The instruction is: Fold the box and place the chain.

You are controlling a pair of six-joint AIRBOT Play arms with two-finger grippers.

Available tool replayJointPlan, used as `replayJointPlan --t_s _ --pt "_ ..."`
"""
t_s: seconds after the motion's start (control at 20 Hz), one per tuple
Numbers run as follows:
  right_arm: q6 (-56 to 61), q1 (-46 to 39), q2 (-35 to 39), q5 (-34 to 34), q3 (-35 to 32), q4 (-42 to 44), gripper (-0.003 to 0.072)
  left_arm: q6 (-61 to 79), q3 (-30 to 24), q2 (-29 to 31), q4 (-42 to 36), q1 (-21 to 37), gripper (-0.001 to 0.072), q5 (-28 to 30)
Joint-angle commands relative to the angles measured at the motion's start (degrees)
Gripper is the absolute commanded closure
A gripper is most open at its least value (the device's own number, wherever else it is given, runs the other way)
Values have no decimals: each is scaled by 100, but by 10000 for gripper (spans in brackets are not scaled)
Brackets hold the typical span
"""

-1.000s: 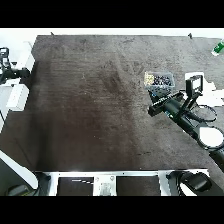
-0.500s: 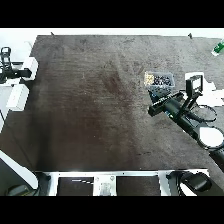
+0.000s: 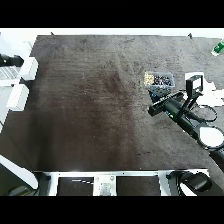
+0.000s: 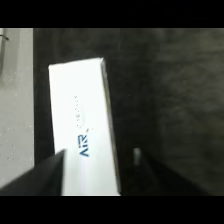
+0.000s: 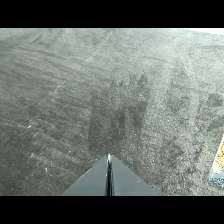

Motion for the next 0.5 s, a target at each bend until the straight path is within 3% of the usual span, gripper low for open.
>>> replayJointPlan --t_s 0.0,0.05,0.1,0.2,0.35,0.45 --pt "-2 2 4 0 7 -4 675 -35 50 496 -540 -11 419 -632" --pt "0 2 4 0 7 -4 674 116 50 632 -717 -9 647 -896" --pt "0 2 7 0 7 -4 673 437 39 748 -960 -9 692 -1130" --pt "2 2 26 -24 9 0 673 887 -144 1071 -1576 -9 696 -1257" --pt "2 2 225 -306 7 0 674 1969 -868 1897 -2761 -55 697 -1161" --pt "0 2 409 -625 7 -2 674 2551 -1698 2745 -2848 -289 696 -586"
